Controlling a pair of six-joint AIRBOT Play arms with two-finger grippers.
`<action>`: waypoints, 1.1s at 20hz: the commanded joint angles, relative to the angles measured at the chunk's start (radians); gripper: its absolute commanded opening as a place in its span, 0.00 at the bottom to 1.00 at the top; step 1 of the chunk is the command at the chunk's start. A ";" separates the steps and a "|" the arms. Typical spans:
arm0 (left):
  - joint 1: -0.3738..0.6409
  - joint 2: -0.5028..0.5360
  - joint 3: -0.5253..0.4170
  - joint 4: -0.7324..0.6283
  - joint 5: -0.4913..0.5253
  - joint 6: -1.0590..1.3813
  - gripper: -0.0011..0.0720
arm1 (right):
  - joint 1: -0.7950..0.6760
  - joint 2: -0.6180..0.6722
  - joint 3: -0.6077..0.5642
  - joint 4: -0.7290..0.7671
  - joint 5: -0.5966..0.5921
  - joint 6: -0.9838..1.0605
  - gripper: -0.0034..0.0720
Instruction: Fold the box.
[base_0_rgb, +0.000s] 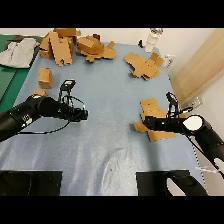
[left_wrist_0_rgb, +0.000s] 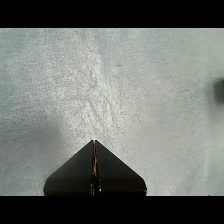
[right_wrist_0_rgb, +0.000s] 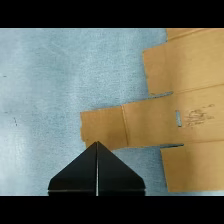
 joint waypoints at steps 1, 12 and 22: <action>0.000 0.000 0.000 0.000 -0.002 -0.002 0.03 | -0.001 -0.001 0.001 0.000 0.002 0.000 0.05; 0.000 0.000 0.000 0.000 0.000 -0.002 0.03 | -0.016 -0.011 0.008 0.001 -0.066 0.027 0.05; 0.000 0.000 0.000 0.000 0.139 -0.002 0.03 | -0.518 -0.370 0.530 -0.436 0.214 0.050 0.64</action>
